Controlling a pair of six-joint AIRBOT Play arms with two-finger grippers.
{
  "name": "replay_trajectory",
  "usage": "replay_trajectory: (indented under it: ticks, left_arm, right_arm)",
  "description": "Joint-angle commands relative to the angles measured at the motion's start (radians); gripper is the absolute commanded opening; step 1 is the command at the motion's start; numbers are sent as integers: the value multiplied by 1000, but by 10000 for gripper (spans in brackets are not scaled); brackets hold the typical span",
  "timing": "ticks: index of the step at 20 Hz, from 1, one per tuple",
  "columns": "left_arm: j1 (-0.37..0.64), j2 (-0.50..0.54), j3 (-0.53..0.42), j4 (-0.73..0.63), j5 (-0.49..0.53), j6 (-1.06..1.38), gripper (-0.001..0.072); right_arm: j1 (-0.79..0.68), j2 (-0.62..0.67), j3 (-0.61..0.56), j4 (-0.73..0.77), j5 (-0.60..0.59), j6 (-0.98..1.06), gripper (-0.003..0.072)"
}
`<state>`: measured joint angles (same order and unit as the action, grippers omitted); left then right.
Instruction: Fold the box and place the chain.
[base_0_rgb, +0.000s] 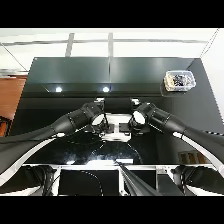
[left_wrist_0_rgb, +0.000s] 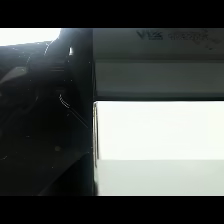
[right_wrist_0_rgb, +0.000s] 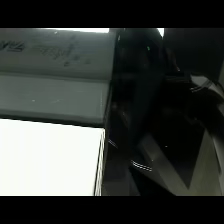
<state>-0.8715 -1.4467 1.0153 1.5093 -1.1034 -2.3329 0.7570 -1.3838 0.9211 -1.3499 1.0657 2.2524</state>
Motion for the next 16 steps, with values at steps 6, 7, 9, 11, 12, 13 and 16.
replay_trajectory:
  ticks: [6, 7, 9, 11, 12, 13, 16]
  left_arm:
    - [1, 0, 0, -3, 2, -1, 26]
    - [0, 0, 0, -3, 2, -1, 26]
    - [0, 1, 0, -3, 2, -1, 26]
    - [0, 1, 0, -3, 1, -1, 26]
    - [0, 1, 0, -3, 0, -1, 26]
    - [1, 1, 0, -3, -1, -1, 26]
    - [1, 0, 0, -3, -1, -1, 26]
  right_arm:
    - [-1, -2, 1, 2, -8, 46, 10]
    - [-1, -2, 1, 2, -18, 48, 11]
    - [-2, -1, 1, 4, -34, 48, 214]
    - [-14, 9, 1, 4, -25, 29, 381]
    - [-24, 23, 1, 4, -11, -5, 381]
    - [-34, 50, 1, 4, 10, -52, 381]
    - [-37, 214, 1, -42, 84, -147, 381]
